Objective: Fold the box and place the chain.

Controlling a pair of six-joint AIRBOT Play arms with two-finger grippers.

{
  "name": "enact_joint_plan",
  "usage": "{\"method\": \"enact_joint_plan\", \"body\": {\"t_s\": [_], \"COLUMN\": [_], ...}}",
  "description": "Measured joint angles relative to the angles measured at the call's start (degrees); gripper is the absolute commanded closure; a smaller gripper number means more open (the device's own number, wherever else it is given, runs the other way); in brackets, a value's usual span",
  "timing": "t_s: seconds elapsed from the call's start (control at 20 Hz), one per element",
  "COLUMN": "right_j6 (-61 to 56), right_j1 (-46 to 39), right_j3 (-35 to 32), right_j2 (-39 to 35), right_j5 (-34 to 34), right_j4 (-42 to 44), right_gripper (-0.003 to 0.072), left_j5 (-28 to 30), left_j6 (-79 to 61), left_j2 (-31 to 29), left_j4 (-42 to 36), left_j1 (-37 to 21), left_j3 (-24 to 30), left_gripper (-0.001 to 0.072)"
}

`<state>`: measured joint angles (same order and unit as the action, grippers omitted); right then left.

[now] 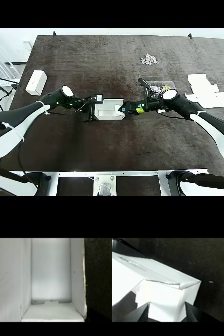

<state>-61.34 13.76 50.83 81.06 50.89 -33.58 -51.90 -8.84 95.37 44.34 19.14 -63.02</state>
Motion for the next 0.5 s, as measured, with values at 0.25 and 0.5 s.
{"method": "enact_joint_plan", "body": {"t_s": [0.25,0.5], "right_j6": [-6.27,-10.16], "right_j1": [2.05,4.85], "right_j3": [1.97,3.63], "right_j2": [0.0,0.0], "right_j5": [-1.27,-2.71], "right_j4": [-7.19,-12.09], "right_gripper": [0.0147,0.0147], "left_j5": [0.0,-0.02], "left_j6": [0.0,0.0], "left_j2": [0.0,0.0], "left_j4": [0.0,0.0], "left_j1": [0.0,0.0], "left_j3": [0.0,0.0], "left_gripper": [0.0234,0.0235]}}
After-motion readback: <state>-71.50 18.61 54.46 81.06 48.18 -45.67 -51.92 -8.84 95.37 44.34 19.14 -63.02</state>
